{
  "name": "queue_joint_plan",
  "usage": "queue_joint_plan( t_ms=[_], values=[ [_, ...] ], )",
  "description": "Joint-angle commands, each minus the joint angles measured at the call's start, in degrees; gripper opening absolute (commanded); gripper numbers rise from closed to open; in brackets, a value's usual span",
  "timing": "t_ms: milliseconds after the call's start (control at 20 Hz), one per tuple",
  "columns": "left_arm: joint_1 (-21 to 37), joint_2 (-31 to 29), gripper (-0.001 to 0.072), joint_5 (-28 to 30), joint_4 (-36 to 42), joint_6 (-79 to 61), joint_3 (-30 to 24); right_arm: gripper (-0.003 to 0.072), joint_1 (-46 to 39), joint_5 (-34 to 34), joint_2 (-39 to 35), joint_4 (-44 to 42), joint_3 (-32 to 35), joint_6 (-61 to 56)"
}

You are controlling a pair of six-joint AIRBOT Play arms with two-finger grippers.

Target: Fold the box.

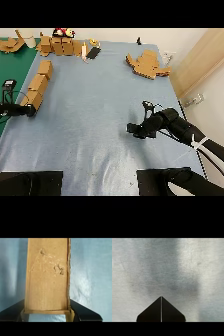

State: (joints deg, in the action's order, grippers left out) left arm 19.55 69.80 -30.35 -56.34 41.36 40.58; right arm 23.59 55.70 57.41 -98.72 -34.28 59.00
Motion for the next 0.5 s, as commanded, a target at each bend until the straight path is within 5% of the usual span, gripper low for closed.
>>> queue_joint_plan(
  t_ms=[0, 450],
  values=[
    [-3.0, 7.8, 0.0494, 2.9, 0.0, 0.2, 6.0, 0.0004, 0.0, -0.8, 0.0, -1.4, 0.0, 0.0],
    [-3.1, 11.6, 0.0495, 4.6, -0.1, 0.7, 11.3, 0.0005, 0.1, -1.8, 0.0, -2.3, 0.0, 0.0]
  ],
)
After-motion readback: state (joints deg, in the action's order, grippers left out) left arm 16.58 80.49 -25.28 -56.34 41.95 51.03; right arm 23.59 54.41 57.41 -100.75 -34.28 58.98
